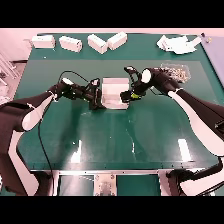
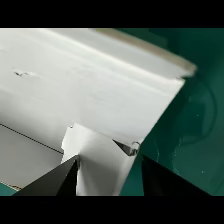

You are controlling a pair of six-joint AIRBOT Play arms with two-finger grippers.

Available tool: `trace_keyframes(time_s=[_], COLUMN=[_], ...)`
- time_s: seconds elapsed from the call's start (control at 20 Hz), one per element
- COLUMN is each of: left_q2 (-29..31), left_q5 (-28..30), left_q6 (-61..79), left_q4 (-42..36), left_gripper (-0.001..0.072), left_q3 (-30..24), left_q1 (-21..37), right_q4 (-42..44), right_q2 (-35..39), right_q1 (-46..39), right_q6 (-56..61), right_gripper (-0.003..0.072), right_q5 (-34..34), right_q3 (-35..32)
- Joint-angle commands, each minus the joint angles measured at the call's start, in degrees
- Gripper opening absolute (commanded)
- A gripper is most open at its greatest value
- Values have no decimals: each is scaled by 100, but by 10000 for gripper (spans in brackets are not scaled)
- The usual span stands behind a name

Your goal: Fold the box and place the chain.

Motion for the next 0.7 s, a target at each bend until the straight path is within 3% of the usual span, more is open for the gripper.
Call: trace_keyframes(time_s=[0.0, 0.65], left_q2=[2, 2], left_q5=[0, 0], left_q6=[0, 0], left_q4=[0, 0], left_gripper=[627, 627], left_q3=[4, 4], left_q1=[4, 4], right_q4=[-151, -1165], right_q2=[-59, -166], right_q1=[96, 380], right_q6=[337, 1565], right_gripper=[449, 408], right_q5=[-50, 46], right_q3=[15, 44])
